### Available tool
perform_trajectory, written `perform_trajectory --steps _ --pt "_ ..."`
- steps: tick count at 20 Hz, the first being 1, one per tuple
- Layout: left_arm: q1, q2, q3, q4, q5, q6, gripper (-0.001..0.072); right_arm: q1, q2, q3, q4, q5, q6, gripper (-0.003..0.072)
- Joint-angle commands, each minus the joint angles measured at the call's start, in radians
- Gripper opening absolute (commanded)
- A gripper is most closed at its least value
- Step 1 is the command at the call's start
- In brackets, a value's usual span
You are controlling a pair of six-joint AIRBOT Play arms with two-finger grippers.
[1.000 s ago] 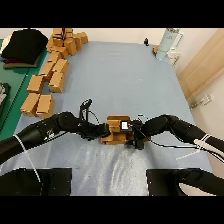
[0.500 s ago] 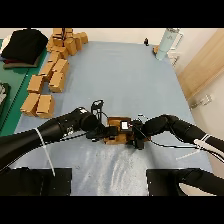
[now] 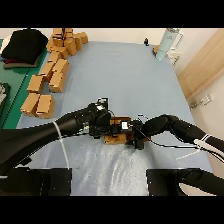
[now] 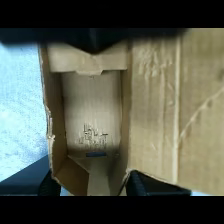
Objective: Fold the box.
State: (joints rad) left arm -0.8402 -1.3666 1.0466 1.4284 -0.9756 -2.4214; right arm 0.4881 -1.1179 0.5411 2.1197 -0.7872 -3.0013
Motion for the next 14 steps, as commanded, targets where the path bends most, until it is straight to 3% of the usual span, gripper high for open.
perform_trajectory --steps 1,14 --pt "-0.002 -0.078 0.077 0.032 -0.101 -0.014 0.0522 0.000 0.000 0.000 0.000 0.000 0.000 0.0488" --pt "-0.011 -0.130 0.124 0.027 -0.108 0.000 0.0521 0.000 0.000 0.000 0.000 0.000 0.000 0.0488"
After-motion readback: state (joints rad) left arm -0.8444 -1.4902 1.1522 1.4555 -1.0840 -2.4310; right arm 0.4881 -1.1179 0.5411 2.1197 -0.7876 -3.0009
